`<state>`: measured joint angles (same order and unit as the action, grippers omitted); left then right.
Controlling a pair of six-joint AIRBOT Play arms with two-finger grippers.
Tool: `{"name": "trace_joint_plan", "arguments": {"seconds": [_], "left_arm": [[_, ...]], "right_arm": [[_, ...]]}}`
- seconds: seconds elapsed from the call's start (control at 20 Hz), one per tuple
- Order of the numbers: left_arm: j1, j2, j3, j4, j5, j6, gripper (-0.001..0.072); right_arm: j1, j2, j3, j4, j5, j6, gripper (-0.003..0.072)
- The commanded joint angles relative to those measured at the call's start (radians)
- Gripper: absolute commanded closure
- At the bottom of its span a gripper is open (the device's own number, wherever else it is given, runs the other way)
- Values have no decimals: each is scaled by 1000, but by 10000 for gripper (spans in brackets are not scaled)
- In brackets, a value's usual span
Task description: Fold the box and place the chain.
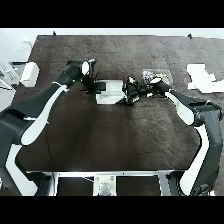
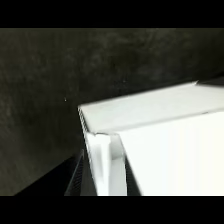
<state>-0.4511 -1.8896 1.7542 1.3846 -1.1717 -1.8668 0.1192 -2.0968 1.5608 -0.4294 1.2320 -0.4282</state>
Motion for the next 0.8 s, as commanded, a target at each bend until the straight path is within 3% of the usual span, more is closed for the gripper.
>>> {"name": "trace_joint_plan", "arguments": {"seconds": [0.0,0.1,0.4,0.75], "left_arm": [[-4,-4,11,22,2,-15,412],[-4,-29,42,29,-26,-22,412],[-14,-161,256,97,-233,-50,412],[-16,-190,276,97,-277,-79,412]], "right_arm": [[0,0,0,0,0,1,171],[0,0,0,0,0,1,171],[0,0,0,0,0,1,171],[0,0,0,0,0,1,170]]}}
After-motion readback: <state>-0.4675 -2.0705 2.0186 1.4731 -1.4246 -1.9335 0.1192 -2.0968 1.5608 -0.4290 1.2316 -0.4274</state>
